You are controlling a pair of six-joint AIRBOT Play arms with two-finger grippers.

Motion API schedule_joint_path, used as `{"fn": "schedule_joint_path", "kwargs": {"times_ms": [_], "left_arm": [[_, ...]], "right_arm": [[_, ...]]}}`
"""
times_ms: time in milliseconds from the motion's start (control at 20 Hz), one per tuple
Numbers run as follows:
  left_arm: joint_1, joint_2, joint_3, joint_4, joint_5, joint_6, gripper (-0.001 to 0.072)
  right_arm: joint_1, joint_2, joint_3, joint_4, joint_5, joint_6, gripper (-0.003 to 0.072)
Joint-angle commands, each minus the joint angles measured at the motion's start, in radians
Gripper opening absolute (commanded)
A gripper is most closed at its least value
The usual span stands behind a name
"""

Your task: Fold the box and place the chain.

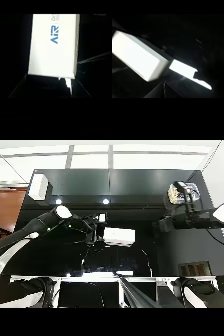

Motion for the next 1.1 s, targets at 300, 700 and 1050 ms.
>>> {"fn": "schedule_joint_path", "kwargs": {"times_ms": [300, 700, 1050], "left_arm": [[-0.165, 0.010, 0.187, 0.059, -0.012, -0.211, 0.0690], [-0.232, -0.228, 0.368, 0.063, -0.081, -0.349, 0.0697], [-0.233, -0.235, 0.373, 0.071, -0.170, -0.380, 0.0697]], "right_arm": [[-0.065, 0.039, 0.006, -0.083, -0.034, 0.108, 0.0017], [-0.065, 0.039, 0.006, -0.090, -0.054, 0.106, 0.0017], [-0.065, 0.038, 0.006, -0.090, -0.098, 0.105, 0.0017]]}}
